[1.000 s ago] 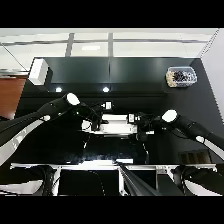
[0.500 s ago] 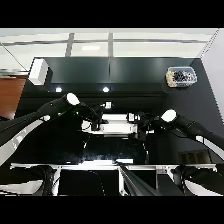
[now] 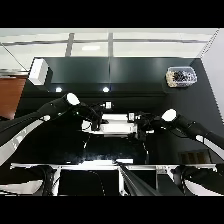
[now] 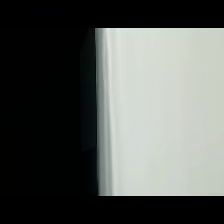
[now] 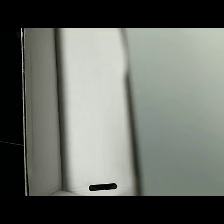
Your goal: Fold the box and place the chain.
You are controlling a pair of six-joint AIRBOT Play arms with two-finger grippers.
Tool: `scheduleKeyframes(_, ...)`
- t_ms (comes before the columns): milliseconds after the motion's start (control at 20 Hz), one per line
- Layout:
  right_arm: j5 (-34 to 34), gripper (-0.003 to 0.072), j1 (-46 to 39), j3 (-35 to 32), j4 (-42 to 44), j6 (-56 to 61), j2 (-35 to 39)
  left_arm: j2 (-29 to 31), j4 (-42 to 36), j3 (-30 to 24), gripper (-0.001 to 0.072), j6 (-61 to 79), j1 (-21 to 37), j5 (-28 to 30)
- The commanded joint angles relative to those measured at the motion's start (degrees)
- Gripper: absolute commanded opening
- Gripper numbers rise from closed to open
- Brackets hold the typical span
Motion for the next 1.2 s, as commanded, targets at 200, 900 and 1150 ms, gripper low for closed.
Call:
scheduleKeyframes(200, 0.04, 0.0678, -0.11, 0.00, 0.20, -0.04, 0.04, 0.02, 0.04, 0.00, 0.0026, 0.02, 0.00, -0.02)
scheduleKeyframes(900, -0.15, 0.0482, -0.11, 0.00, 0.22, -0.04, 0.04, 0.02, 0.04, 0.00, 0.0025, 0.02, 0.00, -0.02)
scheduleKeyframes(1150, -0.15, 0.0482, -0.09, 0.00, 0.22, -0.04, 0.04, 0.02, 0.04, 0.00, 0.0025, 0.02, 0.00, -0.02)
